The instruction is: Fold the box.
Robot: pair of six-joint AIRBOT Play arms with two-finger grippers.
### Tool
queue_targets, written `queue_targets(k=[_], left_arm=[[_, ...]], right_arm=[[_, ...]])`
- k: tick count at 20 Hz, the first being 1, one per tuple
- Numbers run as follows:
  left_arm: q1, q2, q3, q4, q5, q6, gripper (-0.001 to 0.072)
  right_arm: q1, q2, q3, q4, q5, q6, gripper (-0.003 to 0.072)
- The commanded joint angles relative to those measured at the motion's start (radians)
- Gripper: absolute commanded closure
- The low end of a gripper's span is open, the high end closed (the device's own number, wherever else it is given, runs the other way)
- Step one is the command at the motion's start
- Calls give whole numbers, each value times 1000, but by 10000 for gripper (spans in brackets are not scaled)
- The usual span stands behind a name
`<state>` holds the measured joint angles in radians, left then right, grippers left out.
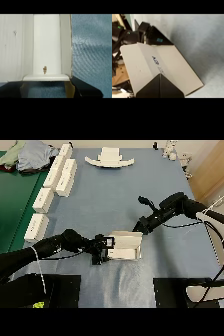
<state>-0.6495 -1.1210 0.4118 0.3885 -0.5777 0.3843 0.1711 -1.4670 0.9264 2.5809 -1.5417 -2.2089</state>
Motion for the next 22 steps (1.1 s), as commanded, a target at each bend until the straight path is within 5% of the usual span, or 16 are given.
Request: queue_targets(k=[1,7,17,22], left_arm=[[1,0,0,0,0,0,113],[1,0,0,0,0,0,113],[1,0,0,0,0,0,113],[1,0,0,0,0,0,113]], right_arm=[[86,59,4,-71,35,-70,686],[281,269,-37,-239,315,-88,686],[574,572,-382,-417,866,-89,686],[673,628,-417,-480,963,-114,665]])
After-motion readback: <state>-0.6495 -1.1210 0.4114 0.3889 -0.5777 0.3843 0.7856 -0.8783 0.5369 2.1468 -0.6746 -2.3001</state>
